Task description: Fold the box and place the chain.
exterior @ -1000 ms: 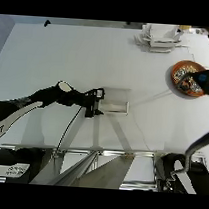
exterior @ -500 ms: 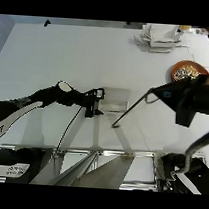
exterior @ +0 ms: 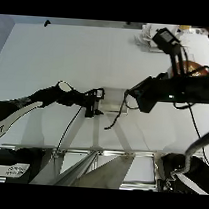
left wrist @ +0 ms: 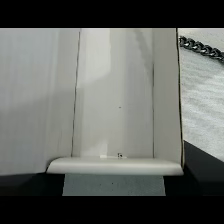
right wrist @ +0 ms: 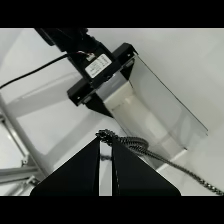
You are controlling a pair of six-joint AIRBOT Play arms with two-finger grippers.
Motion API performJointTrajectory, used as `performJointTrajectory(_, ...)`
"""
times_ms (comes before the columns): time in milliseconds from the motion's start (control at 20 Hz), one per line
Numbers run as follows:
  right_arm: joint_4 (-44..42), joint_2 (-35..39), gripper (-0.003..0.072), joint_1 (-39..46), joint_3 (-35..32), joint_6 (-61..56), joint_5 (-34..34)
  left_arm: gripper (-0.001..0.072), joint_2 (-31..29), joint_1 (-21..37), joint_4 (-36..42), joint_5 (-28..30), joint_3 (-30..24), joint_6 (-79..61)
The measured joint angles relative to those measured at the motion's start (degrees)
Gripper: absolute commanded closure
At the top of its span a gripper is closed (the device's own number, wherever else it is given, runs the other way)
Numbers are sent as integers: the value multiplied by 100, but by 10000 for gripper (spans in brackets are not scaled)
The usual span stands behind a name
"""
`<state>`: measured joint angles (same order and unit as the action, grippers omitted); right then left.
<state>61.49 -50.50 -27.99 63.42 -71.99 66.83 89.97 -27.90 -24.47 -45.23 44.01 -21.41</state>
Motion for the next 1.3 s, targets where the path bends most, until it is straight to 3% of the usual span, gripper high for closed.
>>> performJointTrajectory(1000, 122, -1794, 667, -57, -686, -221, -494, 555, 0, 0, 2, 0, 0, 2)
performJointTrajectory(1100, 109, -1838, 547, -57, -717, -328, -546, 555, 0, 0, 2, 0, 0, 0)
performJointTrajectory(1300, 101, -1871, 501, -57, -737, -535, -612, 555, 0, 0, 0, 0, 0, 0)
